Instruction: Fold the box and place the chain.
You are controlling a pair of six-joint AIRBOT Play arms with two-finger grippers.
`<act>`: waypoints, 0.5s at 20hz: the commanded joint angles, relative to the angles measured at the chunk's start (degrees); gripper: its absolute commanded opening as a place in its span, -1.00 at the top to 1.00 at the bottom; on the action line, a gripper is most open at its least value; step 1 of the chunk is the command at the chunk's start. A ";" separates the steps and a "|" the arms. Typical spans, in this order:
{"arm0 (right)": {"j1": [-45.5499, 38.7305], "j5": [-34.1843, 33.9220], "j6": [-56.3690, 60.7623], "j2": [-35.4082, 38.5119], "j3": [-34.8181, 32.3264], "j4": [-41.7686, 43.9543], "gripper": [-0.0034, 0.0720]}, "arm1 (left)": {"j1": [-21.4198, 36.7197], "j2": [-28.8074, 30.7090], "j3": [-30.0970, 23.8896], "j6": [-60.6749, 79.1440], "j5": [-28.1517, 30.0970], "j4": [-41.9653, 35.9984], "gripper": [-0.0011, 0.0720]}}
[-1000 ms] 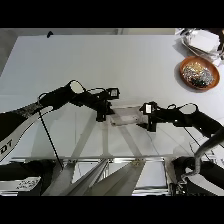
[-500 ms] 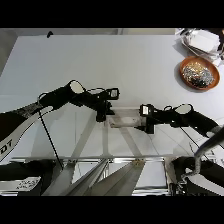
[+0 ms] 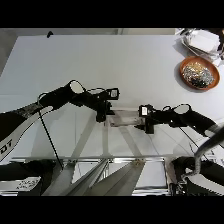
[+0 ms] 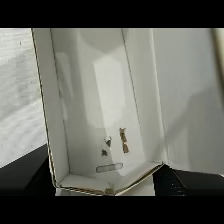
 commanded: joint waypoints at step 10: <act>0.04 -1.22 -0.52 -0.81 0.00 -0.31 -0.23 | -0.04 0.02 -0.02 -0.02 0.15 0.00 0.94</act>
